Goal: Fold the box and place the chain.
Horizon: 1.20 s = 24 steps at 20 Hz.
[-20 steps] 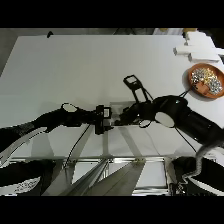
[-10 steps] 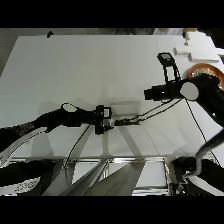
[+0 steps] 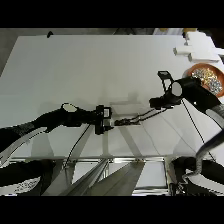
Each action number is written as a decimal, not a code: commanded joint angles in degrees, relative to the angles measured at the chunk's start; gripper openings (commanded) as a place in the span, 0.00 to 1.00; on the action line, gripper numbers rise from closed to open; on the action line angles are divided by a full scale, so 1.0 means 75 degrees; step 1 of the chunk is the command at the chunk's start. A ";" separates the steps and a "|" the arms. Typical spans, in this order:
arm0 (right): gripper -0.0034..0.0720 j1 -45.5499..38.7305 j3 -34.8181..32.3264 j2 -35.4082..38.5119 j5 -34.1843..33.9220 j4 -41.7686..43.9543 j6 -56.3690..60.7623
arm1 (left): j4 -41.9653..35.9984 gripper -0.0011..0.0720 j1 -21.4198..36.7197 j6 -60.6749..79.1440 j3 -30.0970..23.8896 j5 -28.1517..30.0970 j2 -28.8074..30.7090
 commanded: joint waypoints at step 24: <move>0.07 -0.0023 -0.0251 0.0079 -0.0697 -0.0076 0.0274 | 0.0000 0.30 0.0003 0.0000 -0.0003 0.0000 -0.0003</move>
